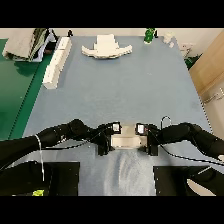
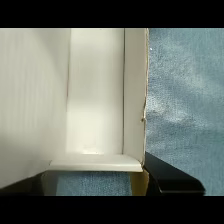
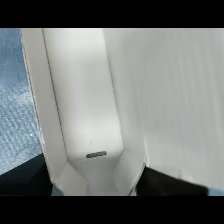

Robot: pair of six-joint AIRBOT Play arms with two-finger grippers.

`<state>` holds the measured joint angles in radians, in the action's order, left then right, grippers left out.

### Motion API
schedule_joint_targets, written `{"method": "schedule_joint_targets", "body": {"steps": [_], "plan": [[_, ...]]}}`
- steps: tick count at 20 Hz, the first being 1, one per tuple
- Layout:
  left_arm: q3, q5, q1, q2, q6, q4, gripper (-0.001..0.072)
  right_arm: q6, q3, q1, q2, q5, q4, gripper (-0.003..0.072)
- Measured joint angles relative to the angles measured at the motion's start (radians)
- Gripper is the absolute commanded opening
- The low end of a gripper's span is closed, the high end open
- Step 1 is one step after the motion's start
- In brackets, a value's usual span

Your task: Fold the box.

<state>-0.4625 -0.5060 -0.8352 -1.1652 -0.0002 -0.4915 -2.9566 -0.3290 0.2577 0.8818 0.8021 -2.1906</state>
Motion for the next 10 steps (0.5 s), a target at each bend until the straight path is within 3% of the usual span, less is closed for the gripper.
{"method": "schedule_joint_targets", "body": {"steps": [4,10], "plan": [[0.000,0.000,0.000,0.000,0.000,0.000,0.0466,0.063,-0.018,0.000,-0.043,0.020,0.029,0.0720],[0.000,0.000,0.000,0.000,0.001,-0.001,0.0467,0.236,-0.051,0.000,-0.157,0.165,0.177,0.0720]]}}
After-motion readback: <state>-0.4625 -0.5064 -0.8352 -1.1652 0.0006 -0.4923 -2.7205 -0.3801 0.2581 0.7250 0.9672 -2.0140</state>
